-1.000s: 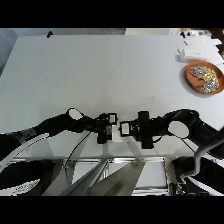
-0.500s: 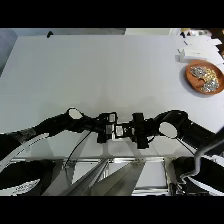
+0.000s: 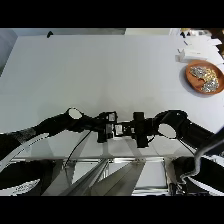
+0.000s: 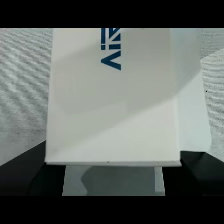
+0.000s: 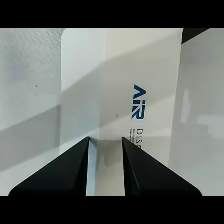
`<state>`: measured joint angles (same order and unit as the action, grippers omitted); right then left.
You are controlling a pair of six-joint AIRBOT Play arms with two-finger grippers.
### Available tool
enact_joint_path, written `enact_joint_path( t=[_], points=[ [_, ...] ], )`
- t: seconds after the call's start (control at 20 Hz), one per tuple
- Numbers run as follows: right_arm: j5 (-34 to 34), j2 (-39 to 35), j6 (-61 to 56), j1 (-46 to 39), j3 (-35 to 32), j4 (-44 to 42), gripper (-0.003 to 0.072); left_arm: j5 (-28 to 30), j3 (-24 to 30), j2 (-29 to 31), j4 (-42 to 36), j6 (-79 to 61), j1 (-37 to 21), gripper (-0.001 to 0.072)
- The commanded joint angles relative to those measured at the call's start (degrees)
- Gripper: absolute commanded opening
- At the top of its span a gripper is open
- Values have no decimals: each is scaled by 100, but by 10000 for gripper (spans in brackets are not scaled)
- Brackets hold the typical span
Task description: Fold the box and place the chain.
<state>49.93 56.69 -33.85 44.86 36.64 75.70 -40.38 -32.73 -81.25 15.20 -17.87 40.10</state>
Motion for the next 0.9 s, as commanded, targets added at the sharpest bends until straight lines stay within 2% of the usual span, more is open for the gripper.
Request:
enact_joint_path(
  t=[0.0,0.15,0.85],
  points=[
    [-79,-7,-46,2,26,90,173,-35,-2,0,24,-13,0,111],
    [-286,-107,-70,2,70,188,135,-37,-4,0,22,-13,0,111],
    [-273,-372,-234,0,249,319,107,-35,-2,0,22,-13,0,111]
  ],
)
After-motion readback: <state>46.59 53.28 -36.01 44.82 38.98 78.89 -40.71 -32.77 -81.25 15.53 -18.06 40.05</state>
